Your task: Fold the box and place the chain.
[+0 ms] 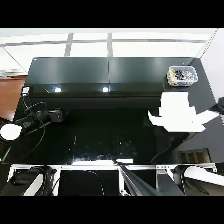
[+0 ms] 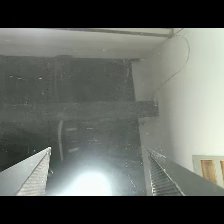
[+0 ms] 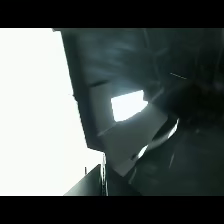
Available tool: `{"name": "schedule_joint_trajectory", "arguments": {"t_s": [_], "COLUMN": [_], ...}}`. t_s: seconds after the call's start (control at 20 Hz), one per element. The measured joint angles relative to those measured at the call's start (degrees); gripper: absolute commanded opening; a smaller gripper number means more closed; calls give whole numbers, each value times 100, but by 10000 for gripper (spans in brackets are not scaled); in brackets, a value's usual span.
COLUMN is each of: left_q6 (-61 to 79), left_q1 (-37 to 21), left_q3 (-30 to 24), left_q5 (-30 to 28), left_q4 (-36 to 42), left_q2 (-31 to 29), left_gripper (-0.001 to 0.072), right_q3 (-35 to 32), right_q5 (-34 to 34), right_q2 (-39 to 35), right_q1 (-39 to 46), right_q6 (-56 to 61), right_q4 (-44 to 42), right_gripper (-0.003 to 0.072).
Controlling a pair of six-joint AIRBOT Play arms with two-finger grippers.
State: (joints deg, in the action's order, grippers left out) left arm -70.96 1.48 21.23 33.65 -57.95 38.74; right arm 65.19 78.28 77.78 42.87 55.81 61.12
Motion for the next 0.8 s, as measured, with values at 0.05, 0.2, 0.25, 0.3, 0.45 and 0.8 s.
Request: {"name": "schedule_joint_trajectory", "arguments": {"t_s": [0.05,0.2,0.25,0.3,0.45,0.8], "left_q6": [0,-2,-2,-2,-2,-2], "left_q1": [0,0,0,0,0,0], "left_q3": [0,0,0,0,0,0], "left_q5": [0,81,144,184,302,380], "left_q4": [2,22,26,37,39,162], "left_q2": [0,0,0,0,0,0], "left_gripper": [698,698,698,698,698,698], "right_q3": [-74,-249,-306,-400,-955,-2896], "right_q5": [-63,-236,-313,-415,-942,-2308], "right_q2": [-149,-553,-662,-780,-1193,-1845], "right_q1": [-225,-946,-1172,-1399,-1917,-3434], "right_q6": [17,72,81,90,116,-380], "right_q4": [-101,-544,-708,-879,-1523,-3202], "right_gripper": [14,14,14,14,14,15]}}
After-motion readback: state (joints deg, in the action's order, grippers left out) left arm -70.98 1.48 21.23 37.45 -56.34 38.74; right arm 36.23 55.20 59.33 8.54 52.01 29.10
